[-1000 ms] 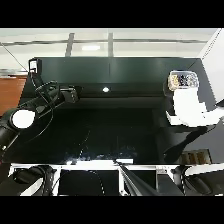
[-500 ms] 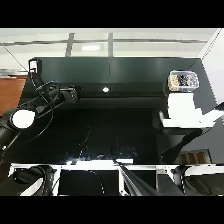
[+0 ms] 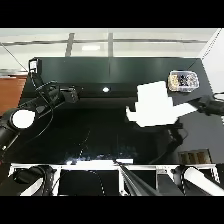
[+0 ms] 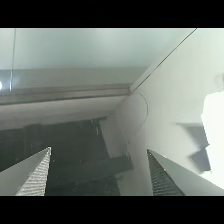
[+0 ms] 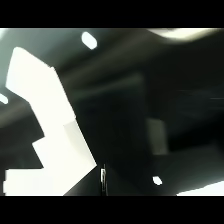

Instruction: Fold the box and place the chain.

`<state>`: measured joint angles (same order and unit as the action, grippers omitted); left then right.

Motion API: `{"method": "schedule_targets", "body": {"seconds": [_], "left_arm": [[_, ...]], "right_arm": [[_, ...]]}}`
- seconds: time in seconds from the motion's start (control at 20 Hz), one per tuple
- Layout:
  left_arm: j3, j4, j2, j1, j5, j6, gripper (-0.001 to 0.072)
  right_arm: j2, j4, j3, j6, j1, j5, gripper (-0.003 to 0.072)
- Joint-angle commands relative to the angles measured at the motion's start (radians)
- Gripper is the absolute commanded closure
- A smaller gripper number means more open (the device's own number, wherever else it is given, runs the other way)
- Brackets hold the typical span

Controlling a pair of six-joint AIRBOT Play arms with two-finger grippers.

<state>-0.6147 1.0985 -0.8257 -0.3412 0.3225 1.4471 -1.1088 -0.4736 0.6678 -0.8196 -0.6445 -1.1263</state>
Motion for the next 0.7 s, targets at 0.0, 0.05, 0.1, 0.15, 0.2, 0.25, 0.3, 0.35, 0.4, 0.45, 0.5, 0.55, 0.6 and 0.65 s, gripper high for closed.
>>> {"method": "schedule_targets", "body": {"seconds": [0.0,0.05,0.1,0.15,0.2,0.25,0.3,0.35,0.4,0.45,0.5,0.55,0.6,0.65], "left_arm": [[0.008,-0.021,-0.003,0.0,0.013,0.001,0.0002],[0.013,-0.058,-0.008,0.0,0.027,0.0,0.0002],[0.016,-0.097,-0.021,0.0,0.045,0.0,0.0002],[0.017,-0.128,-0.041,0.0,0.07,0.0,0.0002],[0.016,-0.166,-0.074,0.0,0.095,0.0,0.0003],[0.012,-0.199,-0.114,0.004,0.126,0.0,0.0003],[-0.006,-0.214,-0.163,0.019,0.175,-0.003,0.0003],[-0.038,-0.23,-0.224,0.045,0.25,-0.01,0.0003],[-0.077,-0.273,-0.287,0.076,0.34,-0.039,0.0003],[-0.111,-0.361,-0.346,0.11,0.431,-0.129,0.0003],[-0.143,-0.498,-0.407,0.149,0.539,-0.282,0.0003],[-0.163,-0.628,-0.457,0.184,0.642,-0.409,0.0004],[-0.177,-0.733,-0.507,0.219,0.75,-0.493,0.0004],[-0.187,-0.777,-0.554,0.244,0.839,-0.534,0.0004]], "right_arm": [[0.238,0.249,-0.27,0.081,0.183,0.175,0.0668],[0.28,0.269,-0.319,0.093,0.251,0.218,0.0668],[0.311,0.276,-0.361,0.107,0.326,0.268,0.0668],[0.328,0.275,-0.389,0.114,0.393,0.317,0.0668],[0.332,0.271,-0.404,0.118,0.463,0.362,0.0668],[0.332,0.267,-0.408,0.117,0.525,0.399,0.0668],[0.332,0.27,-0.408,0.117,0.581,0.436,0.0668],[0.332,0.273,-0.408,0.114,0.623,0.466,0.0668],[0.332,0.276,-0.408,0.105,0.653,0.487,0.0668],[0.332,0.276,-0.408,0.101,0.674,0.495,0.0668],[0.332,0.275,-0.408,0.101,0.684,0.494,0.0668],[0.332,0.275,-0.408,0.101,0.689,0.492,0.0668],[0.332,0.275,-0.408,0.101,0.688,0.491,0.0668],[0.332,0.275,-0.408,0.101,0.688,0.491,0.0668]]}}
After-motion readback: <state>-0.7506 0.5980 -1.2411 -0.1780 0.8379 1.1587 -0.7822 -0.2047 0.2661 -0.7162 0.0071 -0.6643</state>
